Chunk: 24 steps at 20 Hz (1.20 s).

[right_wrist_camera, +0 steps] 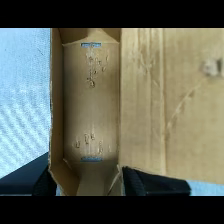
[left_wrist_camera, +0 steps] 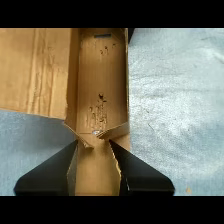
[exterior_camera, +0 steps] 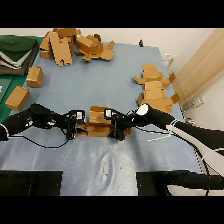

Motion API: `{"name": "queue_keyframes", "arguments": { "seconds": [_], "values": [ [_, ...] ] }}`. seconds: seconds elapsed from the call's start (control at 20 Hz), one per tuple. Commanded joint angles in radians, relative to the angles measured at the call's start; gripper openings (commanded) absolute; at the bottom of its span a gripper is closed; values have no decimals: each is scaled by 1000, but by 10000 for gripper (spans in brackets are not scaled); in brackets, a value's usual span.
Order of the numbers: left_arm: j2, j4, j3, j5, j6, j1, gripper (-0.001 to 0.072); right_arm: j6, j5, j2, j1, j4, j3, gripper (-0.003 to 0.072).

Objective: Fold the box.

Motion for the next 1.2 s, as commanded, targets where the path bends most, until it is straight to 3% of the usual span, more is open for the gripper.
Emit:
{"name": "queue_keyframes", "arguments": {
  "seconds": [0.0,0.3,0.85,0.9,0.95,1.15],
  "values": [
    [0,-12,0,2,-1,0,283,0,0,1,0,0,1,509],
    [0,96,0,3,-103,0,284,0,0,1,0,0,1,509],
    [0,70,24,29,-106,-69,281,0,0,1,0,0,1,509],
    [0,70,24,29,-106,-69,176,0,0,1,0,0,1,509],
    [0,70,24,30,-105,-69,15,0,0,1,0,0,1,509],
    [0,36,25,31,-103,-69,14,0,7,1,0,0,1,509]
  ]
}}
